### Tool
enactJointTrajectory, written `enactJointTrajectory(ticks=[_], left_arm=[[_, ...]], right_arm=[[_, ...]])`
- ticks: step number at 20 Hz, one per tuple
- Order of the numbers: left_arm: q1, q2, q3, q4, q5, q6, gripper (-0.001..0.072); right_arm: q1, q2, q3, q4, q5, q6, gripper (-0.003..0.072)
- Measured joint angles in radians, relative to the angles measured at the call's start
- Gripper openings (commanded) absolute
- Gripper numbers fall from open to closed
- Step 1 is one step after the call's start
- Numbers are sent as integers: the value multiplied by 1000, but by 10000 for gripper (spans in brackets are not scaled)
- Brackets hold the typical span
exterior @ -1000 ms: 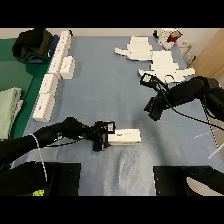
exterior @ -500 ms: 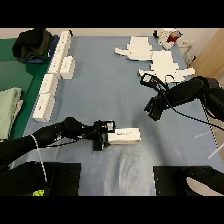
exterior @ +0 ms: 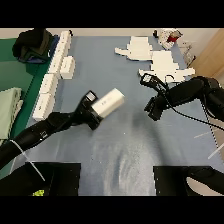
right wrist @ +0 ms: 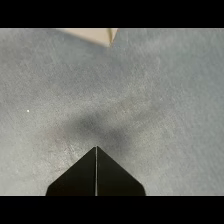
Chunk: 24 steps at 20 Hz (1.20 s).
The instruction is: Fold the box.
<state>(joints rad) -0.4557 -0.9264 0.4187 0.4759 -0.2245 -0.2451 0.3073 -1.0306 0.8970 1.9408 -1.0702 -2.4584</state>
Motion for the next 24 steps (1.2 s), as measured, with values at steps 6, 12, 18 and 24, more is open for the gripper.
enactJointTrajectory(ticks=[6, 12, 18, 24], left_arm=[[331, -20, 0, 14, 47, -139, 404], [487, -125, 10, 18, 63, -165, 404], [522, -271, 126, 18, 69, -172, 404], [563, -443, 311, 23, 41, -205, 404]], right_arm=[[0, 0, 0, 0, 0, 0, 6], [0, 0, 0, 0, 0, 0, 6], [0, 0, 0, 0, 0, 0, 6], [0, 0, 0, 0, 0, 0, 6]])
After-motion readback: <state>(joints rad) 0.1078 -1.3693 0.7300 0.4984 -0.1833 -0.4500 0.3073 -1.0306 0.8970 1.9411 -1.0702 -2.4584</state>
